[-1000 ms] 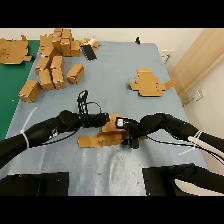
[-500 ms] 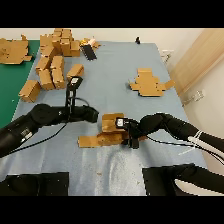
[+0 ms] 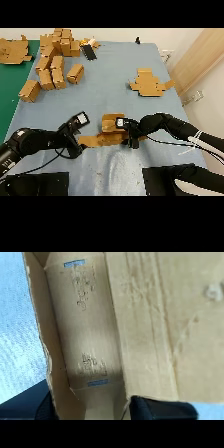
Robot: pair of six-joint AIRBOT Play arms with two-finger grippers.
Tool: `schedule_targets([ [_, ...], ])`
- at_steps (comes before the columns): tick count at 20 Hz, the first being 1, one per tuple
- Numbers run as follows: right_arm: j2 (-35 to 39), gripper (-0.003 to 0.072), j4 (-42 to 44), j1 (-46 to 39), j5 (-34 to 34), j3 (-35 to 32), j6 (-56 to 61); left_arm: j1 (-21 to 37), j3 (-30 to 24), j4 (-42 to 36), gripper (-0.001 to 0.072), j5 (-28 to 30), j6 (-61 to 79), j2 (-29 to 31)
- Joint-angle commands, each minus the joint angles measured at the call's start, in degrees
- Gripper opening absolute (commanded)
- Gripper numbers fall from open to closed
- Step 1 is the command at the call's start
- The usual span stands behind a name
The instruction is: Fold the box.
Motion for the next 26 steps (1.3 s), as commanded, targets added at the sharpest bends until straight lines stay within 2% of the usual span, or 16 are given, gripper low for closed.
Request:
schedule_targets([
  [1,0.0,0.0499,0.1,0.0,0.0,0.0,0.0,-4.9,-1.1,1.6,0.0682,5.2,6.4,-1.3],
  [4,0.0,0.0499,0.2,0.0,0.0,0.0,0.0,-8.0,-1.1,1.6,0.0682,9.3,9.4,-7.0],
  [8,0.0,0.0499,0.2,0.0,0.0,0.0,0.0,-8.7,-0.2,1.1,0.0682,15.1,9.4,-13.7],
  [12,0.0,0.0499,0.2,0.0,0.0,0.0,0.0,-8.7,3.2,-1.4,0.0682,15.1,9.5,-16.7],
  [22,0.0,0.0499,0.2,0.0,0.0,0.0,0.0,-9.3,5.7,-2.9,0.0679,16.3,11.6,-22.8],
  [24,0.0,0.0499,0.2,0.0,0.0,0.0,0.0,-10.5,6.1,-2.8,0.0509,16.4,12.7,-23.3],
  [26,0.0,0.0499,0.2,0.0,0.0,0.0,0.0,-11.5,6.1,-2.8,0.0504,16.7,13.5,-23.3],
])
